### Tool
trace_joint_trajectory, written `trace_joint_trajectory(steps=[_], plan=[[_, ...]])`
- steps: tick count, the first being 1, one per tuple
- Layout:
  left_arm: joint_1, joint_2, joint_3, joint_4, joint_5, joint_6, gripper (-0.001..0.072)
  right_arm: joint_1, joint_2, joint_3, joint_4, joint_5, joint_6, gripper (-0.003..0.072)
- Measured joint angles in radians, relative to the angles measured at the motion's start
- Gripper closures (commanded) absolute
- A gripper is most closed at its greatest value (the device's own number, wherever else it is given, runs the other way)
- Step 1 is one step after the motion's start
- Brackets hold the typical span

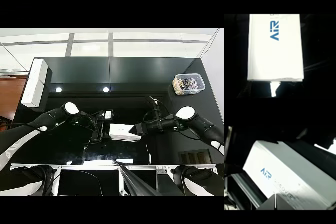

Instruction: Fold the box and place the chain.

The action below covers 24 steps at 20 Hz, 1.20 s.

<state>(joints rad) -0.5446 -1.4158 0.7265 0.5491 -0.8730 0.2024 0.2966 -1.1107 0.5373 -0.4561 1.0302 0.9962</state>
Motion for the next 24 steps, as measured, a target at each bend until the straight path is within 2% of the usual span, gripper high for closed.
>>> trace_joint_trajectory(steps=[15,20,24], plan=[[0.0,0.0,0.0,0.0,0.0,-0.001,0.0367,0.029,-0.014,-0.001,-0.074,-0.066,0.023,0.0678],[0.0,0.0,0.0,-0.001,0.0,-0.003,0.0367,0.007,0.05,0.046,-0.116,-0.059,0.018,0.0678],[0.0,0.0,0.0,-0.001,0.0,-0.002,0.0367,-0.089,0.137,0.132,-0.183,-0.001,0.017,0.0678]])
